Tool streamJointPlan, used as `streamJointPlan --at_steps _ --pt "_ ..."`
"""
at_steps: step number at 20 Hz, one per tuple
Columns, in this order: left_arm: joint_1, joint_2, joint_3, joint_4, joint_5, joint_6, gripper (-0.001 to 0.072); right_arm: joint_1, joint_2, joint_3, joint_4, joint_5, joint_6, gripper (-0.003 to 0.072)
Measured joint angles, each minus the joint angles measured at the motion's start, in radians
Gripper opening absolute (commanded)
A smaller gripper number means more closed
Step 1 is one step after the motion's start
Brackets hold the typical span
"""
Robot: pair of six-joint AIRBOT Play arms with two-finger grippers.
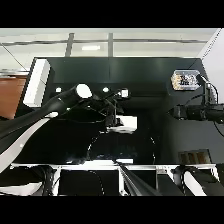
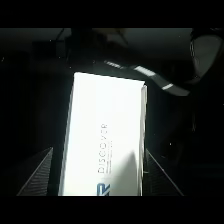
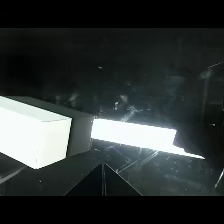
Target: Fold the box and place the chain.
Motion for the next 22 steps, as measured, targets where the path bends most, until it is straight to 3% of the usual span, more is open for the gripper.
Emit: streamJointPlan --at_steps 11,17,18,19,20,22 --pt "-0.044 -0.053 0.048 0.074 -0.067 -0.072 0.0717 -0.002 0.001 -0.001 -0.001 -0.026 0.000 0.0012" --pt "-0.140 -0.055 0.048 0.280 0.011 -0.123 0.0717 -0.002 0.001 -0.002 -0.001 -0.032 0.000 0.0013" --pt "-0.156 -0.056 0.048 0.313 0.034 -0.136 0.0675 -0.002 0.001 -0.002 -0.001 -0.032 0.000 0.0013" --pt "-0.168 -0.056 0.048 0.337 0.051 -0.146 0.0437 -0.002 0.001 -0.002 -0.001 -0.034 0.000 0.0013" --pt "-0.179 -0.055 0.048 0.357 0.064 -0.153 0.0341 -0.002 0.001 -0.001 -0.001 -0.034 0.000 0.0013" --pt "-0.190 -0.047 0.048 0.398 0.066 -0.198 0.0276 -0.002 0.001 -0.002 -0.001 -0.036 0.000 0.0013"
